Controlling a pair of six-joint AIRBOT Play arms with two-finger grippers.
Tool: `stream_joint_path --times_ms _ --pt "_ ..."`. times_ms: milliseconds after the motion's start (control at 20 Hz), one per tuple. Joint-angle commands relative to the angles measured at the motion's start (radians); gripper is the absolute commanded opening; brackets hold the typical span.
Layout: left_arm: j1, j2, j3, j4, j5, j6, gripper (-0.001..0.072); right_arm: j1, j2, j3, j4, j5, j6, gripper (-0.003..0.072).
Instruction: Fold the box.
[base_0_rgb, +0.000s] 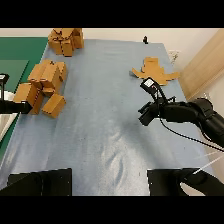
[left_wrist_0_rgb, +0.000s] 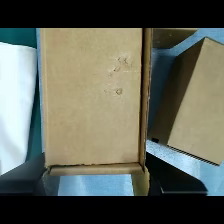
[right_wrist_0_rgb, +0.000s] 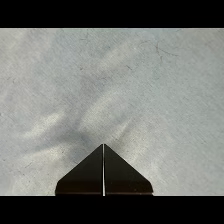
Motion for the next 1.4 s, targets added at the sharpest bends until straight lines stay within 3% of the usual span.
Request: stream_joint_path --times_ms 0,50,400,650,850,1350 --pt "0.000 0.000 0.001 0.000 0.045 -0.003 0.0570 0.000 0.001 0.000 0.015 -0.001 0.000 0.0003" --pt "0.000 0.002 0.002 0.000 0.056 -0.006 0.0683 0.000 0.001 0.000 0.030 -0.003 0.000 0.0003" --pt "0.000 0.004 0.037 -0.020 -0.010 -0.007 0.0692 0.000 0.000 -0.002 0.037 -0.007 0.000 0.0003" --pt "0.000 0.004 0.143 -0.063 -0.139 -0.011 0.0692 0.000 0.000 -0.002 0.037 -0.007 0.015 0.0003" --pt "0.000 0.004 0.200 -0.055 -0.172 -0.011 0.0693 0.000 0.000 -0.002 0.044 -0.007 0.016 0.0004" --pt "0.000 -0.005 0.194 0.043 -0.236 -0.037 0.0692 0.000 0.000 -0.002 0.053 -0.007 0.016 0.0003"
